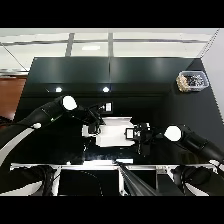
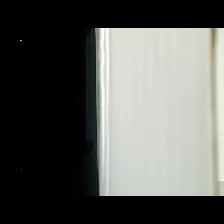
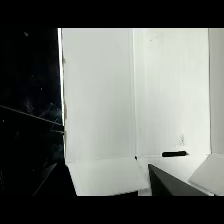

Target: Fold the box and place the chain.

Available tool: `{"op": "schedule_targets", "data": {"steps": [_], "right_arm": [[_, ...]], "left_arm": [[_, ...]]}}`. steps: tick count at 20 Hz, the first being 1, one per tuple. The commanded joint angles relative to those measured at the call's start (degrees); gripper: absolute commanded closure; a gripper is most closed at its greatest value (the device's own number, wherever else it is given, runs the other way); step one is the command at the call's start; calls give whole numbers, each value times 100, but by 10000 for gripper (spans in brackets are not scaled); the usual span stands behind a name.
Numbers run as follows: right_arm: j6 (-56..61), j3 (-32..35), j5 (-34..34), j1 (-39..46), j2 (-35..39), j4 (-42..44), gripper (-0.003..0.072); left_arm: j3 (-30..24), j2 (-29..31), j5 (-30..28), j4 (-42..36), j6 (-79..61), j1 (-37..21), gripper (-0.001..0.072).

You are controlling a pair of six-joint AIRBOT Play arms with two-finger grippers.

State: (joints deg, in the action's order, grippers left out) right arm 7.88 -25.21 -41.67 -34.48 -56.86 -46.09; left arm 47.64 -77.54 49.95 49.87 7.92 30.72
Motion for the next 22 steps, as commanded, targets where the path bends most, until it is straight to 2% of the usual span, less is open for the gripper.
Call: {"op": "schedule_targets", "data": {"steps": [1, 5, 12, 14, 18, 22], "right_arm": [[-63, 28, 365, -66, -26, 437, 27], [-63, 46, 710, -63, -24, 446, 28], [-15, -319, 660, 22, 120, -166, 28], [-17, -490, 326, 243, 118, -260, 27], [-24, -627, 136, 645, 105, -20, 28], [-361, -627, 149, 662, -63, 450, 28]], "left_arm": [[-2, -2, 0, 0, 0, 2, 683], [-2, -2, 2, 0, 2, 2, 683], [-2, 0, 15, 2, 2, 2, 683], [-2, 0, 9, 2, 0, 2, 683], [-2, 0, 7, 2, 0, 2, 683], [-2, 0, 7, 2, 0, 2, 683]]}}
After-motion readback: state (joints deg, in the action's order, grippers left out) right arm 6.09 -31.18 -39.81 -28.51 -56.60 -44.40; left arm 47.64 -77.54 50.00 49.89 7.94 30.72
